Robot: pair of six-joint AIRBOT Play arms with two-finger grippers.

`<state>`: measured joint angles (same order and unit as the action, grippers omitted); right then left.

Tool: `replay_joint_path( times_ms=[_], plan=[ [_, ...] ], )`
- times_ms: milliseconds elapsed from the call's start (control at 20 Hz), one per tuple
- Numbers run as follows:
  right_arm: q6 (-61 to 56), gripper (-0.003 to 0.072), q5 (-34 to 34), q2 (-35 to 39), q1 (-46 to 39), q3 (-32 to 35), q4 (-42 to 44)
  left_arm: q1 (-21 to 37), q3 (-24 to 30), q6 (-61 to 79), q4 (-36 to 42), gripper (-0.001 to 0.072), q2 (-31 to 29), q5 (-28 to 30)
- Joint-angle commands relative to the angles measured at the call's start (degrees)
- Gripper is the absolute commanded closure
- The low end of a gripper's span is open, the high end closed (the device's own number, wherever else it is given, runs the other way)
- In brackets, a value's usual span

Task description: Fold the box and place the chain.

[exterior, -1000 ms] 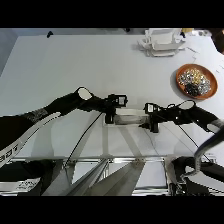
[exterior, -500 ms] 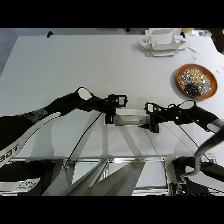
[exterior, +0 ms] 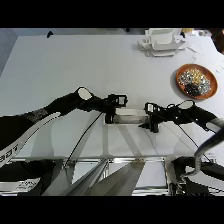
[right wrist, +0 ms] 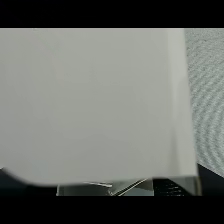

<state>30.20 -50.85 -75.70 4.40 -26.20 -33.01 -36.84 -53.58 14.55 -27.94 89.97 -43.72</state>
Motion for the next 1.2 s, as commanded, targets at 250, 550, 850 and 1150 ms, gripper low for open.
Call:
replay_joint_path(
  times_ms=[250,550,850,1150],
  plan=[
    [-0.3,0.0284,-0.3,-0.2,0.0,0.0,-0.1,0.0,0.0,0.0,0.0,0.0701,0.0,0.0],
    [-0.3,0.0266,-0.7,-0.2,0.0,0.0,-0.1,0.0,0.0,0.0,0.0,0.0701,0.0,0.0],
    [-0.3,0.0266,-0.7,-0.2,0.0,0.0,-0.1,0.0,0.0,0.0,0.0,0.0701,0.0,0.0],
    [-0.3,0.0266,-0.7,-0.2,0.0,0.0,-0.1,0.0,0.0,0.0,0.0,0.0701,0.0,0.0]
  ],
)
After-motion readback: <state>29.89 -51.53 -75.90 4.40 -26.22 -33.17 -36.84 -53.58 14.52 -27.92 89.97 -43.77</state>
